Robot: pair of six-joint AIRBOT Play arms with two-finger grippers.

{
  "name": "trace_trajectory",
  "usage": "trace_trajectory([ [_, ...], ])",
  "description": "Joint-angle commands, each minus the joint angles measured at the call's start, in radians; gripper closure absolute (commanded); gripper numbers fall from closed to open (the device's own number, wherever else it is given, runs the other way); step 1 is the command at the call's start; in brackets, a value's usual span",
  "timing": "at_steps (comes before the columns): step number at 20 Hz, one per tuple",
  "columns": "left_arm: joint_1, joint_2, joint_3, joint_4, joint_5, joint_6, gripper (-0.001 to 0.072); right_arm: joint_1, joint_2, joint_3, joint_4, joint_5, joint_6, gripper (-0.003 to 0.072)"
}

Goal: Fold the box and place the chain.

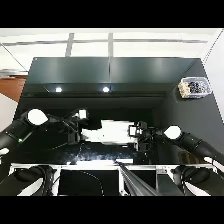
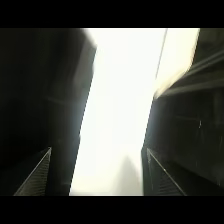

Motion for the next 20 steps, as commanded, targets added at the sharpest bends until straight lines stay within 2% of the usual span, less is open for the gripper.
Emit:
trace_trajectory([
  [1,-0.138,-0.021,0.000,-0.024,0.136,0.032,0.0003,0.000,0.000,0.000,0.000,0.000,0.000,0.0114],
  [12,-0.220,-0.123,0.000,-0.045,0.187,0.011,0.0013,0.001,0.000,0.000,0.000,0.000,0.001,0.0114],
  [13,-0.230,-0.133,0.000,-0.050,0.204,0.010,0.0051,0.001,0.000,0.000,0.000,0.000,0.000,0.0114],
  [16,-0.242,-0.148,0.001,-0.065,0.238,0.013,0.0323,0.001,0.000,0.000,0.000,0.000,0.000,0.0114],
  [17,-0.241,-0.147,0.001,-0.068,0.238,0.013,0.0372,0.001,0.000,0.000,0.000,0.000,0.000,0.0115],
  [18,-0.242,-0.147,0.001,-0.072,0.235,0.013,0.0390,0.001,0.000,0.000,0.000,0.000,0.000,0.0114],
  [19,-0.242,-0.147,0.001,-0.080,0.229,0.013,0.0493,0.000,0.000,0.000,0.000,0.000,0.000,0.0115],
  [20,-0.242,-0.147,0.001,-0.091,0.224,0.013,0.0494,0.001,0.000,0.000,0.000,0.000,0.000,0.0114],
])
